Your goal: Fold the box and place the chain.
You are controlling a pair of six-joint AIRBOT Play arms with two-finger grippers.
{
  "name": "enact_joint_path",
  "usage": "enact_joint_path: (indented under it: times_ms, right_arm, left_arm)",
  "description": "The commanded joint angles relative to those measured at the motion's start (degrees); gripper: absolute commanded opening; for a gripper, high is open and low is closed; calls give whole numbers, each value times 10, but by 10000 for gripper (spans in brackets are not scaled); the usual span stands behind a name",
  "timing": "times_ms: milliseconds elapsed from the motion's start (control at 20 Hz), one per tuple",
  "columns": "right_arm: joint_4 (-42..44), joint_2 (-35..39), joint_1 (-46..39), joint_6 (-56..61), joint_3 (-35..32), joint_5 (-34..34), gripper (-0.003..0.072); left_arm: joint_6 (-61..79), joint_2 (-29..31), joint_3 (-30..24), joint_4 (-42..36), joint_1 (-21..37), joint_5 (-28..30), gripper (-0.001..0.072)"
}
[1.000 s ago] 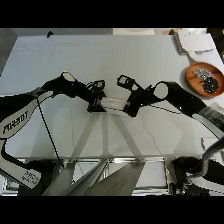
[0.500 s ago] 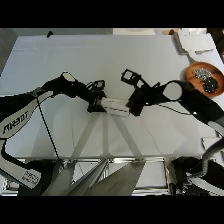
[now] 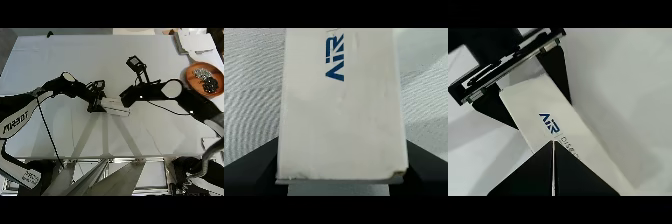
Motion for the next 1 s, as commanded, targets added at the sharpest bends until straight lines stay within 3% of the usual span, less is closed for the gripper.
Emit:
enact_joint_path:
  times_ms: [0, 750, 950]
  right_arm:
    - [115, -61, 0, 27, -23, -9, 10]
    - [127, -85, 0, -2, -64, -8, 11]
    - [171, -84, 0, -30, -64, -19, 11]
  left_arm:
    - [0, 0, 1, 0, 0, 0, 367]
    - [0, 0, 1, 0, 0, 0, 367]
    - [0, 0, 1, 0, 0, 0, 367]
